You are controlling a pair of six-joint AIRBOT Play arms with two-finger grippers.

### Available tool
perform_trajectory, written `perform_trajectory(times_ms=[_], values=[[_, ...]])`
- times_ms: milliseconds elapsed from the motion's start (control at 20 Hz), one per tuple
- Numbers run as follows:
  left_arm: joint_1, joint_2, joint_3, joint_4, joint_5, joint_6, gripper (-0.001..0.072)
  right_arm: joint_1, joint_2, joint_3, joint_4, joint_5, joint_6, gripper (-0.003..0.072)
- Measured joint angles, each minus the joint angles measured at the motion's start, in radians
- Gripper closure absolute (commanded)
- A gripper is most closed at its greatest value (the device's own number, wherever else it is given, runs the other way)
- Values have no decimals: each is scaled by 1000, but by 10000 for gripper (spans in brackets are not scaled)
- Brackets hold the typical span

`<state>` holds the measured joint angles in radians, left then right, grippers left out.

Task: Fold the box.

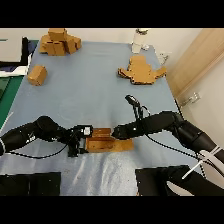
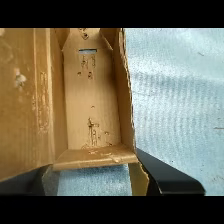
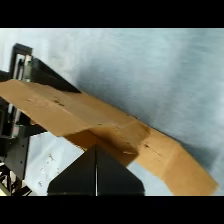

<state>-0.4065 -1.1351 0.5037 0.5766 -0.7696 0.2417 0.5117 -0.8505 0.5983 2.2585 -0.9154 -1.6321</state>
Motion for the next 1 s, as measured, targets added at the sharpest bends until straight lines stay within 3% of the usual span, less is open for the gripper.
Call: perform_trajectory(times_ms=[550,1000], values=[[0,0,-1,-1,0,2,301,87,-212,66,-5,213,-103,685],[1,0,-1,-1,0,2,300,88,-336,69,-27,257,-254,685]])
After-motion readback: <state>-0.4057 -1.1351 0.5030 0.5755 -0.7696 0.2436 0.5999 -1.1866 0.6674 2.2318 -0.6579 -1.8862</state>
